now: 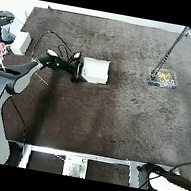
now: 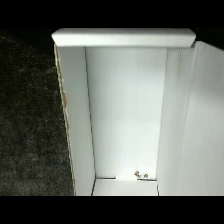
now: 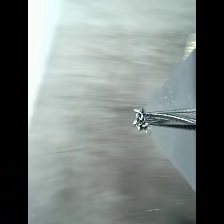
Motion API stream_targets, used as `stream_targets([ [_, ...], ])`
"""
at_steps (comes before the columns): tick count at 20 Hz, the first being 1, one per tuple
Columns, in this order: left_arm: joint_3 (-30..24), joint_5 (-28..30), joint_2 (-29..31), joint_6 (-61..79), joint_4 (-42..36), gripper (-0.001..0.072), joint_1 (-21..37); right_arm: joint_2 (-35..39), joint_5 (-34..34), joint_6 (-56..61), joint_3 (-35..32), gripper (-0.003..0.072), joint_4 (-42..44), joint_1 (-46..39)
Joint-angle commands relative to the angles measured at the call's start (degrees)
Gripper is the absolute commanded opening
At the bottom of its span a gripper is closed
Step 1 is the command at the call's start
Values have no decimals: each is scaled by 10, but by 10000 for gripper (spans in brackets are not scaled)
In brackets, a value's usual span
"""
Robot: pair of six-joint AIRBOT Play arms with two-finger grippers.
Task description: Fold the box and place the chain.
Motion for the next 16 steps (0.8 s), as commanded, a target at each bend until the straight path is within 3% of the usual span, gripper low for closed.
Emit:
stream_targets([
  [1,0,0,0,0,0,286,0,57,-113,-47,0,13,-4,57],
  [11,0,0,0,0,0,286,0,40,-116,-59,0,13,8,211],
  [14,0,0,0,0,0,286,0,16,-76,-59,0,13,7,229],
  [16,0,0,0,0,0,286,0,-8,-8,-38,-1,14,1,228],
])
